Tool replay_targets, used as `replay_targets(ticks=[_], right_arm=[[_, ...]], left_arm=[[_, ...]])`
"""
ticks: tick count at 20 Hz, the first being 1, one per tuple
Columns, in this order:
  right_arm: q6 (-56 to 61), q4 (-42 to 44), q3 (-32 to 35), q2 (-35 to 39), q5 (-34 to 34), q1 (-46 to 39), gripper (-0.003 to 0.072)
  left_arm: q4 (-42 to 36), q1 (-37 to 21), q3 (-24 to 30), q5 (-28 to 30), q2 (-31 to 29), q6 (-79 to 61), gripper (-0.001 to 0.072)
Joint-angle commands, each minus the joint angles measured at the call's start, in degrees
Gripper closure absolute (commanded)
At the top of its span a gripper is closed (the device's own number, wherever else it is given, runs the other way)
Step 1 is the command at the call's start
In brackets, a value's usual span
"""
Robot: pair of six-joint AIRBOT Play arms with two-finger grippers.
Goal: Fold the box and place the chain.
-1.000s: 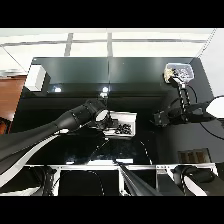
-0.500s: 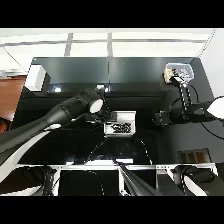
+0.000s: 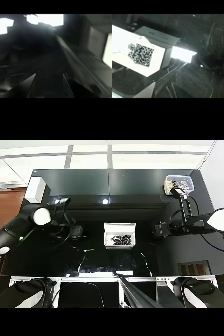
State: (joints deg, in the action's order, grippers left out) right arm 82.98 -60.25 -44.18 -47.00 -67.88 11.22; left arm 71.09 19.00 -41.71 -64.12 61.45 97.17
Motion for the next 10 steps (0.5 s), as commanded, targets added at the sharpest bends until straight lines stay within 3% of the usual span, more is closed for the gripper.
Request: replay_targets(ticks=[1, 2, 4, 6, 10], right_arm=[[1.9, 0.0, 0.0, 0.0, 1.7, 0.0, 0.0459], [2.4, 0.0, 0.0, 0.0, 2.2, 0.0, 0.0459], [2.9, 0.0, 0.0, 0.0, 2.6, 0.0, 0.0459], [3.9, 0.0, 0.0, 0.0, 2.5, 0.0, 0.0459], [5.6, 0.2, 0.0, 0.0, 2.5, 0.0, 0.0459]], left_arm=[[-27.2, -10.9, 10.9, 5.2, -0.5, -37.6, 0.0302], [-32.2, -11.1, 11.7, 3.6, 0.3, -51.3, 0.0301], [-34.8, -9.6, 11.9, 4.4, 1.7, -67.9, 0.0295], [-35.3, -6.7, 11.9, 8.3, 3.1, -80.6, -0.001], [-35.2, 1.0, 11.9, 11.4, 4.0, -109.4, -0.0009]])
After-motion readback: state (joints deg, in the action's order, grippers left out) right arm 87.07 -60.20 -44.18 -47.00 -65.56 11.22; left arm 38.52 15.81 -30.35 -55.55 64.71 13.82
